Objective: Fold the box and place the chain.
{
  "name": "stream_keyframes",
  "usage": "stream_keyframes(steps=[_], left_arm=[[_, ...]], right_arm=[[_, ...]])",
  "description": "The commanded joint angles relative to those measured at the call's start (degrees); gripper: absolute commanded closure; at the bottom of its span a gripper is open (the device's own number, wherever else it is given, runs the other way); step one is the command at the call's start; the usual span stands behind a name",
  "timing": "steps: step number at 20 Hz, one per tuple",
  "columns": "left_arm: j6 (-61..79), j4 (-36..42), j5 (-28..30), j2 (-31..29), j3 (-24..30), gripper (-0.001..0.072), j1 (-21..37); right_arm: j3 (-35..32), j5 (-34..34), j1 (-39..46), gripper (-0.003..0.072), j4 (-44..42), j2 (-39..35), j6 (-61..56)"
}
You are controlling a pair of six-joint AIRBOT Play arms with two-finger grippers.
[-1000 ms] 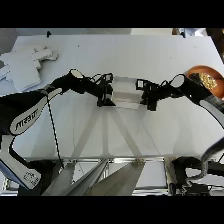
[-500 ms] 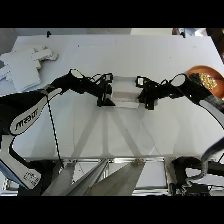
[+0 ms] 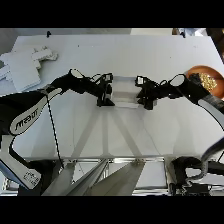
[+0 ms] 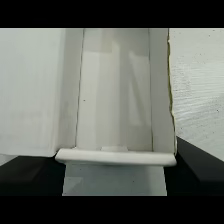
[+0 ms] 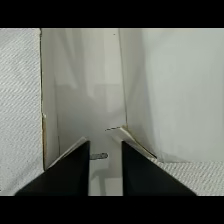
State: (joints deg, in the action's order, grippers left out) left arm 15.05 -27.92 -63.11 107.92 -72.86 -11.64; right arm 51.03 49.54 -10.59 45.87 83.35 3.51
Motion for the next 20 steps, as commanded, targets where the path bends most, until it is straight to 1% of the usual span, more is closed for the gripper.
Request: stream_keyframes(steps=[1, 2, 3, 7, 11, 13, 15, 17, 19, 20], left_arm=[[0.0, 0.0, -0.1, 0.0, 0.0, 0.0143, 0.0], [0.0, 0.0, -0.1, 0.0, 0.0, 0.0143, 0.0], [0.0, 0.0, -0.1, 0.0, 0.0, 0.0143, 0.0], [0.0, 0.0, -0.1, 0.0, 0.0, 0.0143, 0.0], [0.0, 0.0, -0.1, 0.0, 0.0, 0.0143, 0.0], [0.0, 0.0, -0.1, 0.0, 0.0, 0.0143, 0.0], [0.0, 0.0, -0.1, 0.0, 0.0, 0.0143, 0.0], [0.0, 0.0, -0.1, 0.0, 0.0, 0.0143, 0.0], [0.0, 0.0, -0.1, 0.0, 0.0, 0.0143, 0.0], [0.0, 0.0, -0.1, 0.0, 0.0, 0.0143, 0.0]], right_arm=[[0.0, 0.6, 0.0, 0.0588, 0.1, 0.1, -0.2], [0.0, 0.6, 0.0, 0.0657, 0.3, 0.1, -0.2], [0.0, 0.6, 0.0, 0.0678, 0.5, 0.0, -0.5], [0.0, 0.7, 0.0, 0.0678, 1.5, -2.8, -0.7], [0.0, 1.1, 0.3, 0.0678, 2.6, -9.4, -3.0], [0.0, 3.0, 1.5, 0.0678, 2.6, -12.9, -5.4], [0.0, 5.8, 3.6, 0.0678, 4.0, -16.2, -9.0], [0.0, 8.5, 7.6, 0.0678, 4.9, -18.6, -15.0], [0.0, 11.3, 12.6, 0.0679, 6.1, -19.5, -21.2], [0.0, 12.6, 14.7, 0.0679, 8.3, -19.5, -25.0]])
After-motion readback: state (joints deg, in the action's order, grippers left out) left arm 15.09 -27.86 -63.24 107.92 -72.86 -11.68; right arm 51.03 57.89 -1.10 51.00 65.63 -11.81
